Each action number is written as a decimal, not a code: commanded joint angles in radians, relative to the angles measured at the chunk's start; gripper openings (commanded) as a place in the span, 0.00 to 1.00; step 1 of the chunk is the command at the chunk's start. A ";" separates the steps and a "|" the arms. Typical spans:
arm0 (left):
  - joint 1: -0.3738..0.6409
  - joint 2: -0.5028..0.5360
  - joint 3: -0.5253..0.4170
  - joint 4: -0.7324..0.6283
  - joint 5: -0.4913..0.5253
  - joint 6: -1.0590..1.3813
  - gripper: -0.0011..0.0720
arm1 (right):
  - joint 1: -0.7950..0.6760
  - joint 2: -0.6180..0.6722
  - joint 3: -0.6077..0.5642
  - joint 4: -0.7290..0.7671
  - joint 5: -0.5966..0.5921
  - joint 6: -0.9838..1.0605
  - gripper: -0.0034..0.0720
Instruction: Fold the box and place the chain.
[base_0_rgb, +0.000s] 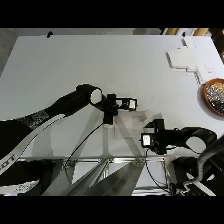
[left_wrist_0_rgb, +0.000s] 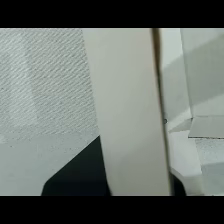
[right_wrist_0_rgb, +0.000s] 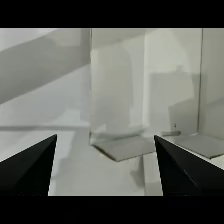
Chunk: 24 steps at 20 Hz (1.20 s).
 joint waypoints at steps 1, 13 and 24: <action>0.000 0.000 0.000 0.000 0.001 0.000 0.03 | 0.032 0.009 -0.084 -0.024 -0.166 -0.019 0.94; 0.000 -0.001 0.000 0.000 0.000 0.000 0.03 | -0.012 -0.073 0.053 -0.027 -0.170 -0.018 0.91; 0.000 -0.001 0.000 0.000 0.000 0.000 0.03 | -0.323 -0.222 0.086 0.434 -0.088 -0.425 0.91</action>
